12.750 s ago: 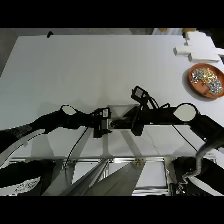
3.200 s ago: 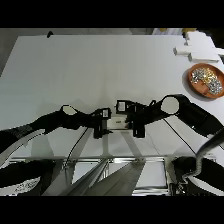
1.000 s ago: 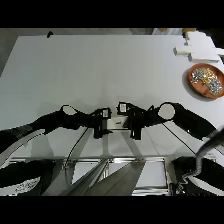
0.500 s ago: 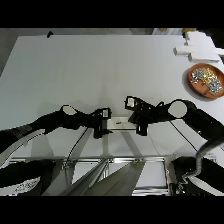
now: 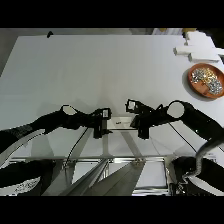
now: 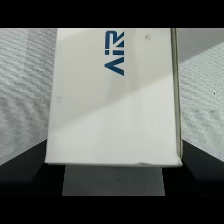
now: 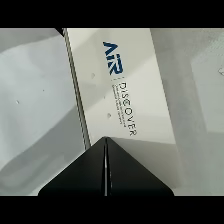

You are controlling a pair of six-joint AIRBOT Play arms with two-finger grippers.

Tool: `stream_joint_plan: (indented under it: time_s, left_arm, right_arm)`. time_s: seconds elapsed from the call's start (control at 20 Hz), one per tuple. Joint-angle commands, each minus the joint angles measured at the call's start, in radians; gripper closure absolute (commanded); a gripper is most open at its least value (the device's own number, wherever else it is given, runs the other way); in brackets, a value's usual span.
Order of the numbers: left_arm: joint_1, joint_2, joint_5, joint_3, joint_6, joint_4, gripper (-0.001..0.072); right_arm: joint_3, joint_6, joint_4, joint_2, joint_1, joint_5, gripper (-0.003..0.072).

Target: Fold the box and place the chain.

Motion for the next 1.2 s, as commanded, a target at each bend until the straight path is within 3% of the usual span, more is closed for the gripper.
stream_joint_plan:
  time_s: [0.0, 0.25, 0.6, 0.75, 0.85, 0.95, 1.15]
  left_arm:
    - [0.000, 0.000, 0.000, 0.000, -0.003, -0.002, 0.0573]
    - [0.000, 0.000, 0.000, 0.000, -0.003, -0.002, 0.0573]
    - [0.000, 0.000, 0.000, 0.000, -0.003, -0.002, 0.0573]
    - [0.000, 0.000, 0.000, 0.000, -0.003, -0.002, 0.0573]
    - [0.000, 0.000, 0.000, 0.000, -0.003, -0.002, 0.0573]
    - [0.000, 0.000, -0.001, 0.000, -0.003, -0.002, 0.0573]
    - [0.000, 0.000, -0.008, 0.000, -0.003, -0.002, 0.0573]
  right_arm:
    - [-0.006, 0.000, -0.025, -0.016, 0.000, 0.004, 0.0670]
    - [-0.008, 0.000, -0.046, 0.014, -0.001, -0.021, 0.0670]
    - [-0.008, 0.101, -0.074, 0.179, -0.010, -0.074, 0.0670]
    - [-0.008, 0.353, -0.202, 0.240, -0.125, 0.007, 0.0670]
    - [-0.008, 0.602, -0.408, 0.238, -0.261, 0.105, 0.0670]
    - [-0.008, 0.830, -0.608, 0.223, -0.396, 0.101, 0.0670]
    - [-0.008, 1.048, -0.667, 0.182, -0.576, 0.097, 0.0669]
